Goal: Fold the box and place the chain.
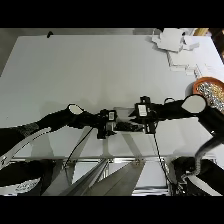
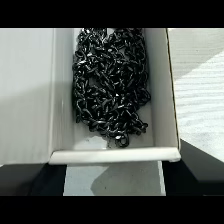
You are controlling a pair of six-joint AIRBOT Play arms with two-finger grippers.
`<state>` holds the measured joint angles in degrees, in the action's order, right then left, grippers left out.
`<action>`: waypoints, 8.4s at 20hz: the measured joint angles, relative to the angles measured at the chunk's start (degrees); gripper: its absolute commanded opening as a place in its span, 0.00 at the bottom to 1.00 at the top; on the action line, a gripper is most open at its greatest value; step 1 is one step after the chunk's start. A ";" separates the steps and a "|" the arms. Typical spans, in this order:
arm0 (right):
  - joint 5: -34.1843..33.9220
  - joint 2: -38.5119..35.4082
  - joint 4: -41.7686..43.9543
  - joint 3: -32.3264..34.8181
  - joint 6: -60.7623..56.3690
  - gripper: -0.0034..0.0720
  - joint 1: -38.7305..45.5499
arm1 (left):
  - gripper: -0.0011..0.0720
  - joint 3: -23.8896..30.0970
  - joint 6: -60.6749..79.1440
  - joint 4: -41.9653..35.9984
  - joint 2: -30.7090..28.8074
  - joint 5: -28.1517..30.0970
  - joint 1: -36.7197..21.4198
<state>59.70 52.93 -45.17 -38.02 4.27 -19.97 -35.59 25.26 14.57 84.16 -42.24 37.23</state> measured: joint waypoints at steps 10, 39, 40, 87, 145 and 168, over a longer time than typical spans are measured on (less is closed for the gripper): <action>5.84 3.21 -21.81 2.49 1.46 0.28 13.94 | 0.47 -0.02 0.00 0.00 0.00 0.00 0.00; 0.76 1.77 -20.39 4.81 0.68 0.07 8.63 | 0.47 0.00 0.00 0.00 0.00 0.00 0.00; 1.44 -0.81 -18.27 4.83 0.66 0.07 7.67 | 0.47 0.00 0.00 0.02 0.00 0.00 0.00; -7.87 13.99 -29.27 5.53 4.87 0.07 17.51 | 0.47 0.00 0.00 0.02 0.00 0.02 0.00; -12.74 9.03 -21.79 5.68 -4.33 0.28 15.43 | 0.47 0.00 0.00 0.02 0.00 0.00 0.00; -12.20 10.40 -26.27 5.75 -1.31 0.28 15.56 | 0.47 0.00 0.02 0.02 0.00 0.00 0.00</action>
<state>47.51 63.33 -71.44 -32.27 2.96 -4.40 -35.59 25.28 14.59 84.16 -42.24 37.23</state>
